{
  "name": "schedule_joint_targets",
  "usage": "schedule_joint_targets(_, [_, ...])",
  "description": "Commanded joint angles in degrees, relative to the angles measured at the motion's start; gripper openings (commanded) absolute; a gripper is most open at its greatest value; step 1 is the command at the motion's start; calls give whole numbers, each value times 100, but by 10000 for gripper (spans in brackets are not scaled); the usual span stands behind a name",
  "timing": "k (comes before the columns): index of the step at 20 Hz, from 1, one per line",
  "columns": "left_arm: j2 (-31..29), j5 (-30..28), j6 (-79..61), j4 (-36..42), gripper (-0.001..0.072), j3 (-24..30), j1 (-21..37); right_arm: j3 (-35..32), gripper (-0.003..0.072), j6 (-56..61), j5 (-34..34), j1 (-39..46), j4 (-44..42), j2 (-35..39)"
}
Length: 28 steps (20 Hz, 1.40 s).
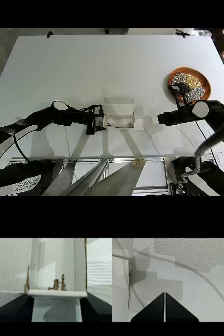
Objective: Fold the box and place the chain.
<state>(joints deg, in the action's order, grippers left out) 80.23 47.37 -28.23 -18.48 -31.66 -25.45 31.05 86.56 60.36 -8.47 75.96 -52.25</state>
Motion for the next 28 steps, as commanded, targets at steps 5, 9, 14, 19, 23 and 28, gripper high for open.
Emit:
schedule_joint_targets(5, [0, -2, 0, 0, 270, 0, 0, -4, 10, 2, -46, 2, 15, -2])
schedule_joint_targets(9, [0, -2, 0, 0, 270, 0, 0, -4, 10, 2, -57, -15, 31, -2])
schedule_joint_targets(14, [0, -2, 0, 0, 270, 0, 0, -7, 10, 31, -52, -15, 63, -2])
schedule_joint_targets(19, [0, -2, -2, 0, 270, 0, 0, -260, 10, 46, -37, -15, 79, -2])
schedule_joint_targets(23, [0, -2, -2, 0, 270, 0, 0, -308, 10, 46, -90, -15, 76, -2])
schedule_joint_targets(28, [0, -2, 0, 0, 270, 0, 0, -310, 10, 46, -127, -15, 63, -2])
